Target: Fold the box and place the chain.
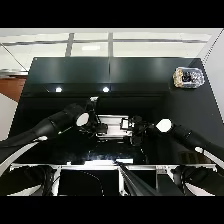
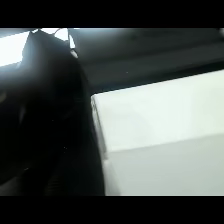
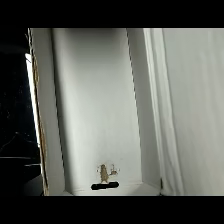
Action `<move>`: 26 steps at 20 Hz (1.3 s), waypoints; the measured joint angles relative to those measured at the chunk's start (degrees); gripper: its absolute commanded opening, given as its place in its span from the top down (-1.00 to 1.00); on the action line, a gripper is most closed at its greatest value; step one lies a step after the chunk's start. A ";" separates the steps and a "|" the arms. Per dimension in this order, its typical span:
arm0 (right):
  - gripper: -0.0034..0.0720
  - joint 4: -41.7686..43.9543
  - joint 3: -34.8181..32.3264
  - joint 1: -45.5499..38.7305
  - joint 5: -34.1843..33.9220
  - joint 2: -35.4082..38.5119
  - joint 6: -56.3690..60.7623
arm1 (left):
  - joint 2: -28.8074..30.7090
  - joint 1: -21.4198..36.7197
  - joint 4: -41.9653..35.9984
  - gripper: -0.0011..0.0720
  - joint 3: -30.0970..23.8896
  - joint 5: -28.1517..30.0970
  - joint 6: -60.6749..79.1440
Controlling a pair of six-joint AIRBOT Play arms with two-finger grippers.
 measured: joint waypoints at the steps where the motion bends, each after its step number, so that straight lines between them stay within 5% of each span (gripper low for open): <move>1: -0.34 0.00 0.00 0.00 0.00 0.00 0.00 | -0.61 -0.61 0.63 0.20 0.50 -0.13 -1.01; 17: -0.34 0.00 0.00 0.00 0.00 0.00 0.00 | -5.07 -2.40 2.86 0.37 4.31 -2.62 -8.39; 18: -0.34 0.00 0.00 0.00 0.00 0.00 0.00 | -5.09 -2.40 2.86 0.41 4.33 -2.60 -8.41; 20: -0.34 -0.02 0.00 0.00 0.02 0.00 0.00 | -5.11 -2.40 2.93 0.82 4.35 -2.86 -8.94; 23: -0.34 0.04 0.00 0.00 0.20 0.00 0.15 | -5.11 -2.40 3.13 0.88 4.39 -2.78 -9.70; 24: -0.34 0.02 0.00 0.00 0.17 0.00 0.13 | -5.11 -2.40 3.13 0.87 4.39 -2.78 -9.75; 26: -0.34 -0.09 0.00 0.00 -0.02 0.00 -0.09 | -5.11 -2.40 2.97 0.15 4.39 -2.69 -9.62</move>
